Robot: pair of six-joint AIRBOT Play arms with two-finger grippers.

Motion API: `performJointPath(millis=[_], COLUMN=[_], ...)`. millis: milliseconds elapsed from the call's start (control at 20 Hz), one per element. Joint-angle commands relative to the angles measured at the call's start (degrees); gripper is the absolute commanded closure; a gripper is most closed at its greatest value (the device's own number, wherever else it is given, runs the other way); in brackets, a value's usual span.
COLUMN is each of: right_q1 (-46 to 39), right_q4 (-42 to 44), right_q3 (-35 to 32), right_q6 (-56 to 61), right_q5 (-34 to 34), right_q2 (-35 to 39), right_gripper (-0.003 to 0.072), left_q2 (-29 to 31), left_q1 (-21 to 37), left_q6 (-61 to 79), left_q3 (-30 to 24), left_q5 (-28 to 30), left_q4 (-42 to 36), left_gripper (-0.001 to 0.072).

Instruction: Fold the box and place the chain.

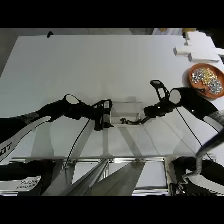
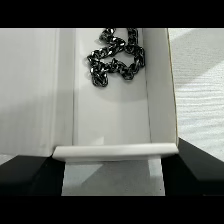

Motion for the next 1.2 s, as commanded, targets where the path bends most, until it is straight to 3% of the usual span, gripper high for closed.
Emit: performJointPath(millis=[0, 600, 1150], right_q1=[0.3, 0.3, 0.3], right_q4=[0.0, -0.8, -1.5], right_q3=[0.0, 0.0, -0.4], right_q6=[1.0, 2.4, 4.2], right_q5=[0.8, 4.0, 0.5], right_q2=[-0.8, 0.9, -1.2], right_gripper=[0.0449, 0.0468, 0.0471], left_q2=[0.0, 0.0, 0.0], left_q1=[0.0, 0.0, 0.0], left_q6=[0.0, 0.0, 0.0], left_q3=[0.0, 0.0, 0.0], left_q5=[0.0, 0.0, 0.0], left_q4=[0.0, 0.0, 0.0], left_gripper=[0.0506, 0.0506, 0.0506])
